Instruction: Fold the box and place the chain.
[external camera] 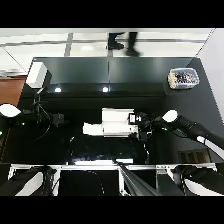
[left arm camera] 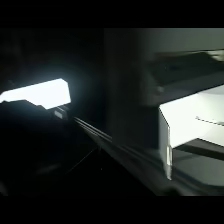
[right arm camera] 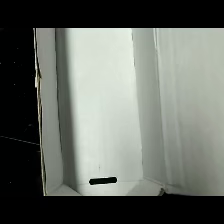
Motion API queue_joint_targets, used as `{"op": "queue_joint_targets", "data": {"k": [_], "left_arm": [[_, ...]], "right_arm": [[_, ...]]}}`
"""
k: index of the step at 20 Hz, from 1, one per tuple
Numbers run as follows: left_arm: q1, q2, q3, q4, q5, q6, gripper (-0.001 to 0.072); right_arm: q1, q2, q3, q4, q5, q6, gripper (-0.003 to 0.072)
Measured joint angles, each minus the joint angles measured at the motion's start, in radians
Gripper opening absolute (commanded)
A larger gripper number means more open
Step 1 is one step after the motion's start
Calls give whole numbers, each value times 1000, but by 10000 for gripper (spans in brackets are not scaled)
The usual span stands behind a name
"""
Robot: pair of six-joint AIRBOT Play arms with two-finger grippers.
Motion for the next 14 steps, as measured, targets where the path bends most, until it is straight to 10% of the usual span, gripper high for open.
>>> {"op": "queue_joint_targets", "data": {"k": [6,14], "left_arm": [[27,-173,-23,-143,-51,-21,22],[-231,-323,13,-208,67,-44,22]], "right_arm": [[0,0,0,0,0,0,127],[0,0,0,0,0,0,127]]}}
